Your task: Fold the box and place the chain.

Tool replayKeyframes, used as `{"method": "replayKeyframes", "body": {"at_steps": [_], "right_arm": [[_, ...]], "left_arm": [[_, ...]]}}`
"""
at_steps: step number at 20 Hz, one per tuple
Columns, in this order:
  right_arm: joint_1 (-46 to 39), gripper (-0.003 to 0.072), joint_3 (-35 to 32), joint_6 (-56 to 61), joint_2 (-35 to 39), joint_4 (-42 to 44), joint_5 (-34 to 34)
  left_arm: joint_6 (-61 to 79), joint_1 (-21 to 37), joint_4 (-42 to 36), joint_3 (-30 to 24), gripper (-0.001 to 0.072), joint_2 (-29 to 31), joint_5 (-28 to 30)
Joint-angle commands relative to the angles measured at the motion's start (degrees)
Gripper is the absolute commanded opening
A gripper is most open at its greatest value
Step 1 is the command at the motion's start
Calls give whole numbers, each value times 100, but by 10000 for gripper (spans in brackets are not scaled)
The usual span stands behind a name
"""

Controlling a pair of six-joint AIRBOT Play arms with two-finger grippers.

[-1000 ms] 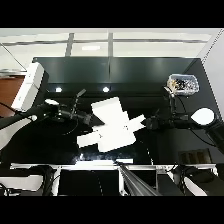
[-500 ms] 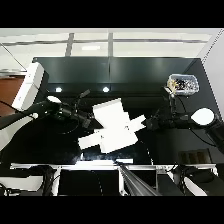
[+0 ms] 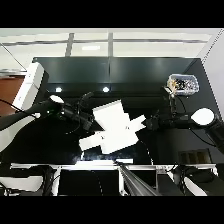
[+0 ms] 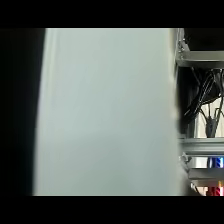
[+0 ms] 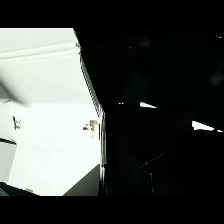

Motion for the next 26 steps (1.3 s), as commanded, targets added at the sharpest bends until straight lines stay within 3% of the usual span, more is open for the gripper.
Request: {"method": "replayKeyframes", "body": {"at_steps": [1,4,5,6,7,14,19,23,26], "right_arm": [[2,23,-2,2,4,0,-9],[2,24,-2,2,4,2,-13],[0,89,-2,2,4,2,-15],[-35,468,-2,4,4,-24,-11],[-127,700,17,4,4,-116,33],[-1687,696,1235,-197,140,-2181,1134],[-1978,696,1545,-785,140,-2999,745],[-1974,696,1545,-782,140,-3086,404],[-1974,696,1537,-791,136,-2898,358]], "left_arm": [[-120,-66,127,7,296,-4,186],[-120,-66,125,7,75,-4,188],[-120,-66,125,7,65,-4,184],[-118,-66,125,7,39,-4,173],[-114,-63,127,7,30,-4,173],[-81,-96,750,345,25,238,177],[96,-507,1838,435,24,1130,964],[750,-949,1897,240,24,1729,1808],[1193,-1104,1919,72,25,1779,1888]]}}
